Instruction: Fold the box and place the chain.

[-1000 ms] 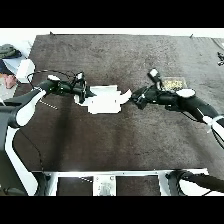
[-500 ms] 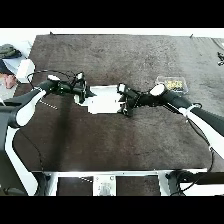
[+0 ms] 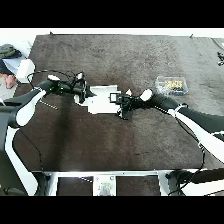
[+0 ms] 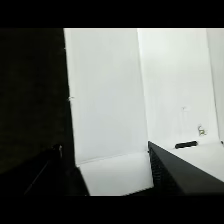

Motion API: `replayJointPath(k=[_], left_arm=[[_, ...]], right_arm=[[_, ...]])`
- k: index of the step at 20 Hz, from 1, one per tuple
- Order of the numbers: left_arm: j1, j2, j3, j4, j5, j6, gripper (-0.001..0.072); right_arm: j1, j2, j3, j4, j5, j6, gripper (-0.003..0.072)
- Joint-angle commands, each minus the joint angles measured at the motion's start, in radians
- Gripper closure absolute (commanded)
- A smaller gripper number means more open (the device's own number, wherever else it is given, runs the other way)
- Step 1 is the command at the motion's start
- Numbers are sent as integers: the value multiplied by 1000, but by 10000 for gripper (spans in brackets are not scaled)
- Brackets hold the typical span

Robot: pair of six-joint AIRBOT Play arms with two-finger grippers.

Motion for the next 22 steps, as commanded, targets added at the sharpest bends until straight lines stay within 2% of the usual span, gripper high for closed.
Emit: replayJointPath(k=[1,10,13,15,22], left_arm=[[0,-1,0,0,0,0,699],[0,-1,0,0,0,0,698],[0,-1,0,-1,0,0,698],[0,-1,0,-1,0,0,699],[0,-1,0,-2,0,0,699]], right_arm=[[5,2,4,-14,-91,-2,92],[-45,45,70,-6,-58,-3,98],[-46,6,108,-3,-52,-26,98],[-53,-22,151,-3,-9,-22,98],[-64,-17,158,-5,-3,-66,91]])
